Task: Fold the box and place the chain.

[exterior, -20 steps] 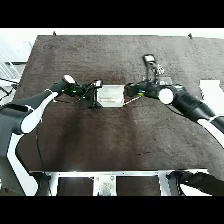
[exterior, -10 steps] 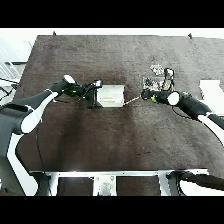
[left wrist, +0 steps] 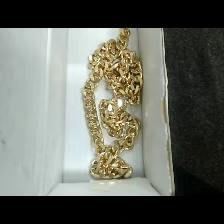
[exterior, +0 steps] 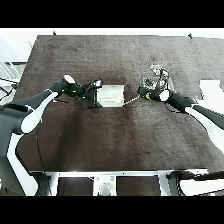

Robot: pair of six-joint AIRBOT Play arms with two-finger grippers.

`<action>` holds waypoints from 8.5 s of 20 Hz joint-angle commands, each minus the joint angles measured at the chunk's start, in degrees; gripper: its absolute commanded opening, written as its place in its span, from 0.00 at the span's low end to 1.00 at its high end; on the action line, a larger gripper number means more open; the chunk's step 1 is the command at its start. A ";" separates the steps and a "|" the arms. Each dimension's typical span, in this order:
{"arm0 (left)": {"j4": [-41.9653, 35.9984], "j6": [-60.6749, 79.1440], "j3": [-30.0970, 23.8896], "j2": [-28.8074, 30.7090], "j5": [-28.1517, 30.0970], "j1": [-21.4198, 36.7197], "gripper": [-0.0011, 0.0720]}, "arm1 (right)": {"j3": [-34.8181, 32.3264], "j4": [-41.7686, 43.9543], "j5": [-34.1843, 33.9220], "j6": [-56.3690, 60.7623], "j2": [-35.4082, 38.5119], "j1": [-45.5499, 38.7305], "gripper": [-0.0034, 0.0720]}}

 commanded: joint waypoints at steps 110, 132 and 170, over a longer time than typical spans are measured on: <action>0.02 0.00 0.00 -0.02 -0.07 0.02 0.65 | 2.97 -0.66 -10.45 2.99 20.41 29.00 0.06; 0.02 0.00 0.00 -0.02 -0.09 0.02 0.65 | 2.69 1.22 -5.64 -0.48 9.14 28.41 0.06; 0.00 0.00 0.00 -0.02 -0.09 0.04 0.65 | -1.77 -6.71 -8.17 1.03 6.29 25.62 0.09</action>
